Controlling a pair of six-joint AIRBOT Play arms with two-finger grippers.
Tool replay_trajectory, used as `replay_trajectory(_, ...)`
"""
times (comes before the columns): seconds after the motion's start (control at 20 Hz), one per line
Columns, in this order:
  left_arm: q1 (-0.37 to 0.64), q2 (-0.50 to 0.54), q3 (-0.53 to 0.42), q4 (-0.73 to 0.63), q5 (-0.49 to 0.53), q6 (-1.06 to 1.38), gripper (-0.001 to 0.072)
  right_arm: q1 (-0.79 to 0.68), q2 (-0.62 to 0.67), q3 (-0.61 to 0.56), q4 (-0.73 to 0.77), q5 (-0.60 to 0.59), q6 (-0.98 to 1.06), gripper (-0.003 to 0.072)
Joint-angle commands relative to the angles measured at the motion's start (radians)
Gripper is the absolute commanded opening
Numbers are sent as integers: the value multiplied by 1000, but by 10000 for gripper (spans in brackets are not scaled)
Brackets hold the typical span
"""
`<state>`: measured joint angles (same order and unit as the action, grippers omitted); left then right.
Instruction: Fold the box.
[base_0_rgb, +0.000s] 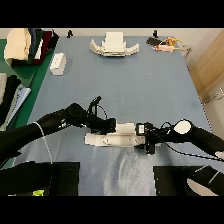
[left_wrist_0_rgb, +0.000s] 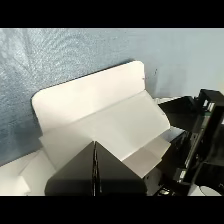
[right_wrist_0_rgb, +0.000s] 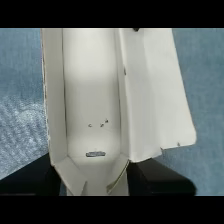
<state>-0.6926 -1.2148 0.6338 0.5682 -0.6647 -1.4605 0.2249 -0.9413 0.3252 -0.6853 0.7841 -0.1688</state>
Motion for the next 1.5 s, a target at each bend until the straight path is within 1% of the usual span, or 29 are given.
replay_trajectory(0.0, 0, -13, 12, 6, -12, 8, 14, 1, 0, 0, 1, 0, 0, 494)
replay_trajectory(0.15, 2, -5, 52, 7, -8, 57, 14, 1, 0, 0, 1, 0, 0, 494)
replay_trajectory(0.25, 6, 19, 91, 31, -8, 68, 14, 1, 0, 0, 1, 0, 0, 494)
replay_trajectory(0.35, 16, 70, 121, 68, -13, 69, 13, 1, 0, 0, 1, 0, 0, 495)
replay_trajectory(0.5, 38, 175, 127, 128, -42, 60, 13, 1, 0, 0, 1, 0, 0, 495)
replay_trajectory(0.65, 48, 294, 126, 264, -109, 52, 12, 1, 0, 0, 1, 0, 0, 495)
replay_trajectory(0.8, 45, 399, 126, 411, -225, 85, 13, 1, 0, 0, 1, 0, 0, 495)
replay_trajectory(0.9, 44, 439, 126, 460, -302, 218, 14, 1, 0, 0, 1, 0, 0, 495)
replay_trajectory(1.0, 44, 448, 125, 475, -363, 390, 14, 1, 0, 0, 1, 0, 0, 495)
replay_trajectory(1.25, 44, 447, 79, 492, -367, 791, 15, 1, 0, 0, 1, 0, 0, 495)
replay_trajectory(1.35, 86, 447, 42, 487, -354, 912, 18, 1, 0, 0, 1, 0, 0, 495)
replay_trajectory(1.4, 115, 447, 14, 485, -341, 964, 223, 1, 0, 0, 1, 0, 0, 495)
replay_trajectory(1.45, 142, 447, -16, 466, -318, 1006, 608, 1, 0, 0, 1, 0, 0, 494)
